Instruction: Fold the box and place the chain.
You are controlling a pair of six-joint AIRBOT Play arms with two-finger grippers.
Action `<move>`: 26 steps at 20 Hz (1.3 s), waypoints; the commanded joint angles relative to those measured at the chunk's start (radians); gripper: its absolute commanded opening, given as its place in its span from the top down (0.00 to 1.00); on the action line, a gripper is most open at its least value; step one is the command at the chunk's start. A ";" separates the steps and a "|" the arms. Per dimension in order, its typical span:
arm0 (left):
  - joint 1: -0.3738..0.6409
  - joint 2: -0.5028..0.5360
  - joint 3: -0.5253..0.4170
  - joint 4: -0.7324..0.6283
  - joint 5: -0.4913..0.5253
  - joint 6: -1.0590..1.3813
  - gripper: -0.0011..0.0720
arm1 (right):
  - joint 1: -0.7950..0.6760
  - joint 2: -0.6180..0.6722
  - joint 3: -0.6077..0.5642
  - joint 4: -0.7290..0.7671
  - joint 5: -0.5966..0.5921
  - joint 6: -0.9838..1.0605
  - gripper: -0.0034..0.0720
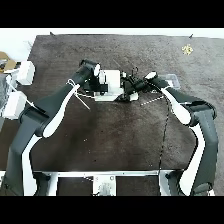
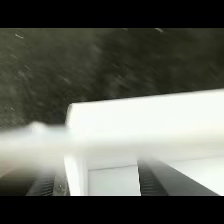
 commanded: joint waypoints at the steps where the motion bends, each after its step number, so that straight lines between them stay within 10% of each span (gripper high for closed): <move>1: 0.002 0.039 0.002 -0.003 -0.018 0.060 0.24 | 0.001 0.000 0.000 0.001 0.000 0.002 0.30; 13: 0.055 0.175 0.002 0.021 0.008 0.431 0.24 | 0.001 0.000 0.000 0.001 0.000 0.001 0.30; 18: 0.168 0.175 0.001 -0.202 0.018 0.792 0.24 | 0.001 0.000 0.000 0.001 0.000 0.001 0.30; 22: 0.302 0.174 -0.016 -0.644 -0.012 1.196 0.26 | 0.001 0.000 0.000 0.001 0.000 0.002 0.30; 26: 0.361 0.174 -0.019 -0.689 0.079 1.210 0.26 | 0.001 0.000 0.000 0.001 0.000 0.001 0.30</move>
